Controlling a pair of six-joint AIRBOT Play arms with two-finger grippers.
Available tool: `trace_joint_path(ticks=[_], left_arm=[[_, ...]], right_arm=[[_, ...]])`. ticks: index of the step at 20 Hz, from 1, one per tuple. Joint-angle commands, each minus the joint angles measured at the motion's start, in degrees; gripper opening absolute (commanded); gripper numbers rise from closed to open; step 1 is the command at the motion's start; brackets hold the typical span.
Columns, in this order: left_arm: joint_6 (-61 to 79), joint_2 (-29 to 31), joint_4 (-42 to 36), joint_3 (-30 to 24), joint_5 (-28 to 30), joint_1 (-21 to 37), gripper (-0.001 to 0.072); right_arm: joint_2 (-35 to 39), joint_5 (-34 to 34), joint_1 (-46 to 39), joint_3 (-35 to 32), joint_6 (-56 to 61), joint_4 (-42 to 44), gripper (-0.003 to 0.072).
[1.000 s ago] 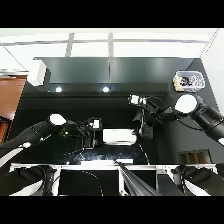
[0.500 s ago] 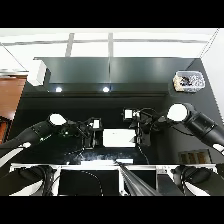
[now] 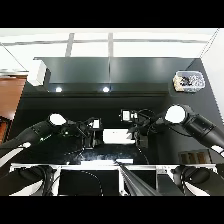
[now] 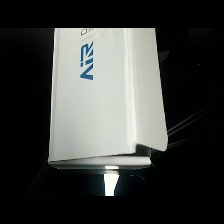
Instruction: Fold the box and place the chain.
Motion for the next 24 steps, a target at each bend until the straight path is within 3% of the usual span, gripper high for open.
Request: trace_joint_path(ticks=[1,9,24], left_arm=[[0.2,0.0,0.0,0.0,-0.1,0.0,0.0456],[0.2,0.0,0.0,0.0,-0.1,0.0,0.0457],[0.2,0.0,0.0,0.0,-0.1,0.0,0.0457]], right_arm=[[0.0,-1.2,0.1,0.0,1.7,0.0,0.0223],[0.0,-4.7,0.1,0.0,4.6,0.0,0.0221],[0.0,-5.2,3.1,-1.7,5.3,-1.5,0.0222]])
